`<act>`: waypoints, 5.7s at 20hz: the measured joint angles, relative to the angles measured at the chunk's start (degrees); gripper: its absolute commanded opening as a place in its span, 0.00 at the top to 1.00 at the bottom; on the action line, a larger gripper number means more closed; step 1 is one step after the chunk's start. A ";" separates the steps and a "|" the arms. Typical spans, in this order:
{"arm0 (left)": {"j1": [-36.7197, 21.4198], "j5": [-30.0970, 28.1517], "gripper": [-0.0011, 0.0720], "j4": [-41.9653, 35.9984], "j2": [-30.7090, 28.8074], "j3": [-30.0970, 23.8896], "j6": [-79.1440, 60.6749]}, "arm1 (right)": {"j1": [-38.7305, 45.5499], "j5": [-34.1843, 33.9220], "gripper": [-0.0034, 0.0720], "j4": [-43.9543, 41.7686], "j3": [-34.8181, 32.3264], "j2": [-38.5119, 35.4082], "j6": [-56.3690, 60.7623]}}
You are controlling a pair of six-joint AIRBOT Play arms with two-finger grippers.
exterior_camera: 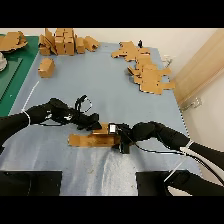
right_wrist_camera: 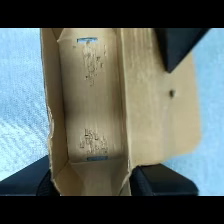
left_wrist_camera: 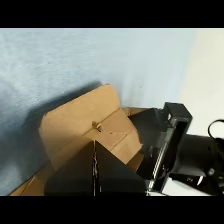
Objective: Fold the box.
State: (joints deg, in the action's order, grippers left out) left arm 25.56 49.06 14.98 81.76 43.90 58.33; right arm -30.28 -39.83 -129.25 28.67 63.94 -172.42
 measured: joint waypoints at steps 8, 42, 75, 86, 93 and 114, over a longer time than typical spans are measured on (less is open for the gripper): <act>-16.37 2.89 0.98 0.92 -10.93 0.44 -29.07 | 0.00 0.02 0.27 0.02 0.00 0.00 0.00; 9.66 -11.93 0.67 22.51 -21.09 -15.02 -64.32 | 0.00 0.07 0.27 0.02 -0.02 0.00 0.02; 14.80 -18.36 0.36 22.10 -20.70 -14.38 -61.88 | 0.00 0.00 0.27 0.00 -0.02 0.00 0.00; 14.80 -19.21 0.97 22.05 -20.76 -14.38 -60.61 | 0.00 0.02 0.27 -0.02 0.00 0.00 0.07; 11.82 -14.78 0.97 49.22 -31.12 -14.38 -25.64 | 0.00 -0.02 0.27 -0.02 -0.02 0.00 0.04; -2.69 -11.56 0.97 32.24 -33.38 -27.65 26.82 | 0.00 -0.15 0.27 -0.07 0.00 0.00 0.02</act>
State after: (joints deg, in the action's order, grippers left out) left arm 22.87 37.50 47.22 48.38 16.25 85.14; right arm -30.28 -39.99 -129.32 28.67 63.94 -172.40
